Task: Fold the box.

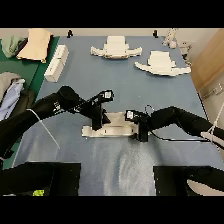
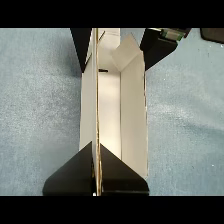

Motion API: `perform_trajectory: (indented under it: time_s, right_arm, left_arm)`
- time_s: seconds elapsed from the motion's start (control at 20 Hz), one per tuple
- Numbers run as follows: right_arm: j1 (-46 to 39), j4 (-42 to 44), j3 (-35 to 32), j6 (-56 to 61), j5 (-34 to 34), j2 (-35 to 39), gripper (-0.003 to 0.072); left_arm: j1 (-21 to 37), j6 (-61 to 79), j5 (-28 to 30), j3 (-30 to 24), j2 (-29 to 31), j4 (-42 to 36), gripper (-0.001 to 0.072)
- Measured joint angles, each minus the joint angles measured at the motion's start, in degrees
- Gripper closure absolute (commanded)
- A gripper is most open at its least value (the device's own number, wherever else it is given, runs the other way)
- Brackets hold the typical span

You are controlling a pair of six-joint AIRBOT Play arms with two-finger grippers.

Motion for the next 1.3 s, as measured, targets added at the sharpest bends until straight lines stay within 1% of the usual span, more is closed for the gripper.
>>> perform_trajectory:
  time_s: [0.1, 0.15, 0.2, 0.25, 0.35, 1.3]
  right_arm:
    - [-0.1, -0.1, 0.0, 0.0, 0.0, -0.1, 0.0031]
    - [-0.2, -0.3, 0.0, 0.0, 0.0, -0.1, 0.0068]
    - [-0.2, -0.4, 0.0, 0.0, 0.2, -0.1, 0.0205]
    - [-0.3, -0.4, 0.0, 0.0, 0.4, -0.2, 0.0247]
    - [-0.3, -0.4, 0.0, 0.0, 0.3, -0.5, 0.0232]
    - [-0.3, -0.4, 0.1, 0.1, -0.2, -1.4, 0.0233]
  left_arm:
    - [0.0, 0.0, 0.0, 0.0, 0.0, 0.0, 0.0694]
    - [0.0, 0.0, 0.0, 0.0, 0.0, 0.0, 0.0694]
    - [0.0, 0.0, 0.0, 0.0, 0.0, 0.0, 0.0694]
    - [0.0, 0.0, 0.0, 0.0, 0.0, 0.0, 0.0694]
    - [0.0, 0.0, -0.1, 0.0, -0.1, 0.0, 0.0694]
    - [0.0, 0.0, 0.0, 0.0, 0.0, -0.2, 0.0694]
